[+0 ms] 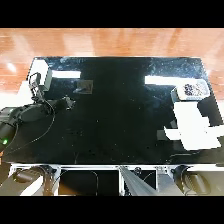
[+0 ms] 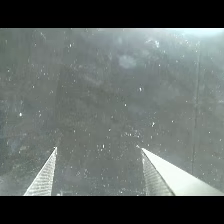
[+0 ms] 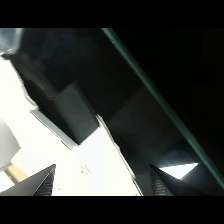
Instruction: Fold the box and place the chain.
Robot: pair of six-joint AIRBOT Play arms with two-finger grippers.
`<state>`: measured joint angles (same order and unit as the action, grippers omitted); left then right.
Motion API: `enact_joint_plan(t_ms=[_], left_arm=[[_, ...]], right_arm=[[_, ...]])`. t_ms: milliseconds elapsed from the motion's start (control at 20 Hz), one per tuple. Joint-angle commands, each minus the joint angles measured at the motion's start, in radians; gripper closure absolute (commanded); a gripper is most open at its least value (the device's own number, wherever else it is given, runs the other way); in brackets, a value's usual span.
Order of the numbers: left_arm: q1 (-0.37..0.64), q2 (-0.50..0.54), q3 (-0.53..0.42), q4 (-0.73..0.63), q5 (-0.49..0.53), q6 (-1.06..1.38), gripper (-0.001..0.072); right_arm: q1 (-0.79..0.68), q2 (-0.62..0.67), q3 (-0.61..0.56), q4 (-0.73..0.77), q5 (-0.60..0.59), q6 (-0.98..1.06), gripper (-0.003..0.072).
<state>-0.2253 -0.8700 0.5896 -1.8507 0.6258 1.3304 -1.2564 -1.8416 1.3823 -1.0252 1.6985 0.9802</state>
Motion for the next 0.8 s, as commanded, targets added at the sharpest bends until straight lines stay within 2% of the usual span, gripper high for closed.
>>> enact_joint_plan(t_ms=[0, 250, 400, 500, 600, 750], left_arm=[[0.001, 0.000, 0.001, -0.002, -0.002, 0.000, 0.0100], [0.001, 0.000, 0.001, -0.002, -0.002, 0.000, 0.0100], [0.001, 0.000, 0.001, -0.001, -0.003, 0.000, 0.0100], [0.001, 0.000, 0.001, -0.002, -0.002, 0.000, 0.0100], [0.001, 0.000, 0.001, -0.002, -0.002, 0.000, 0.0101], [0.001, 0.000, 0.001, -0.002, -0.002, 0.000, 0.0100]], right_arm=[[0.019, -0.023, 0.000, 0.020, 0.019, -0.004, -0.0022], [0.036, -0.023, -0.078, -0.052, 0.023, 0.008, -0.0022], [0.076, -0.023, -0.083, -0.062, 0.021, 0.010, -0.0021], [0.111, -0.023, -0.083, -0.067, 0.023, -0.015, 0.0233], [0.138, -0.023, -0.083, -0.063, 0.045, -0.051, 0.0661], [0.148, -0.016, -0.082, -0.020, 0.068, -0.062, 0.0648]])
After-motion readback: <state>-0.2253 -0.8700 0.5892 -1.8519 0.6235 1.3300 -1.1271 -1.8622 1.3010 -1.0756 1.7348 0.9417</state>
